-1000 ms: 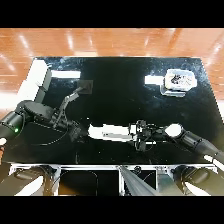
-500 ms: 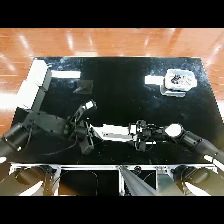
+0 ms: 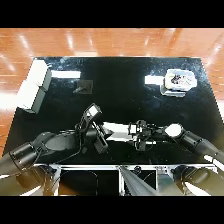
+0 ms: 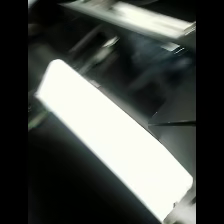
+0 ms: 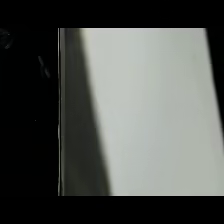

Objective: Fold the box and place the chain.

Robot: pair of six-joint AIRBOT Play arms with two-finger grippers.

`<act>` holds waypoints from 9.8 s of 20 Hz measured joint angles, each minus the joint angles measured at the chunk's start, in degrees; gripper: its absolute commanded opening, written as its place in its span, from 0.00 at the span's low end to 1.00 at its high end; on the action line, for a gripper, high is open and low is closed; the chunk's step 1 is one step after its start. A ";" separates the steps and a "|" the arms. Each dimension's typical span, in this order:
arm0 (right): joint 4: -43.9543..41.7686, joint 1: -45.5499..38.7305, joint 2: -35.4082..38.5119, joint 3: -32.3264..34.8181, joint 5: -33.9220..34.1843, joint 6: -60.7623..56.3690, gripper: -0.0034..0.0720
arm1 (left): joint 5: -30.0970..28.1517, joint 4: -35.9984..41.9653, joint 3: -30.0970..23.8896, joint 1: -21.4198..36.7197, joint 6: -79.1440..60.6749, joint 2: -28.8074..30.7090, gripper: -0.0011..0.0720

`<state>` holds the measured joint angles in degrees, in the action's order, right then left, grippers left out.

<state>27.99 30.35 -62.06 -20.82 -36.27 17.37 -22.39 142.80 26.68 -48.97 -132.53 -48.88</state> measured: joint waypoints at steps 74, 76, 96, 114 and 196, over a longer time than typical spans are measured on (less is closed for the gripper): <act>4.96 0.02 -3.06 -2.64 -3.10 0.85 0.77 | -19.91 -39.52 0.39 8.48 7.54 4.50 0.84; 4.98 0.00 -3.06 -2.64 -3.10 0.85 0.77 | -19.17 -39.56 0.39 8.48 4.81 2.47 0.84; 5.07 0.02 -3.06 -2.64 -3.13 0.79 0.77 | -14.32 -26.99 3.69 8.48 -13.73 -11.78 0.68; 5.40 0.00 -3.06 -2.62 -2.40 0.02 0.77 | -14.80 -21.20 5.46 6.25 -16.52 -14.38 0.50; 5.14 0.00 -3.19 -2.62 -2.58 0.20 0.77 | -13.03 -16.81 7.69 5.75 -19.74 -16.74 0.04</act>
<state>33.12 30.35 -65.25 -23.44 -38.85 17.56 -35.42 125.99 34.37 -43.22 -152.27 -65.63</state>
